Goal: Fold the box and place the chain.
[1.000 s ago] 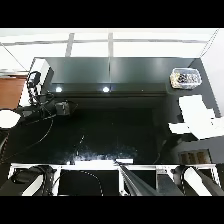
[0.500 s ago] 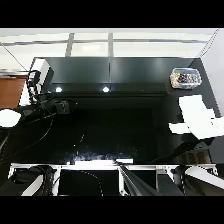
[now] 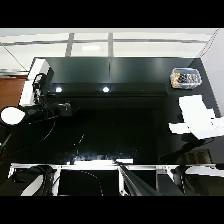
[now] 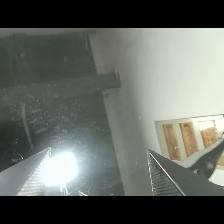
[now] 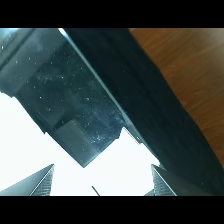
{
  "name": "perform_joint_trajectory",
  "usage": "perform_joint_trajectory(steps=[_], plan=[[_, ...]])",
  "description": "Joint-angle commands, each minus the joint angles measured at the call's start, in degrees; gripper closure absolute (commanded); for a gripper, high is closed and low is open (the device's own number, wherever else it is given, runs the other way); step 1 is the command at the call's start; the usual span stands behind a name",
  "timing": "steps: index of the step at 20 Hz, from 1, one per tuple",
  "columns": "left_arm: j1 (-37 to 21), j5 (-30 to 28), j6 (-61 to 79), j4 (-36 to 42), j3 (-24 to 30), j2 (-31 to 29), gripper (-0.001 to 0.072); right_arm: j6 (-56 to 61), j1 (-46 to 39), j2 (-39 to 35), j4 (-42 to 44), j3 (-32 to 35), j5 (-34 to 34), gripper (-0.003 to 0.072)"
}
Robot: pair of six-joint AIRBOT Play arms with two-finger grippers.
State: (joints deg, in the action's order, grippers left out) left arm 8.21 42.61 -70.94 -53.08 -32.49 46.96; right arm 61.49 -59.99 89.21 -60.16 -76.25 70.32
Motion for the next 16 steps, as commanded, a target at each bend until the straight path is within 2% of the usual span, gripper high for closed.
perform_joint_trajectory(steps=[1,6,9,12,14,16], plan=[[0.0,1.4,0.0,0.1,0.0,0.4,0.0001,-3.0,-0.4,4.0,-1.4,-2.9,2.0,-0.0034],[0.0,1.6,-0.2,0.1,0.0,0.4,0.0001,-4.1,-0.7,9.2,-1.8,-7.6,4.2,-0.0034],[0.0,1.5,-0.4,0.1,0.0,0.4,0.0001,-6.1,-0.7,12.7,-1.0,-10.3,10.3,-0.0034],[0.0,0.9,-0.4,0.0,0.0,0.4,0.0001,-6.1,-0.7,14.0,-1.9,-10.3,12.5,-0.0032],[0.0,0.9,-0.4,0.0,0.0,0.4,0.0001,-6.3,-0.4,14.0,-1.7,-10.3,13.1,0.0178],[0.0,0.9,-0.4,0.0,0.0,0.4,0.0001,-6.5,0.3,14.0,-2.4,-10.3,13.2,0.0193]])
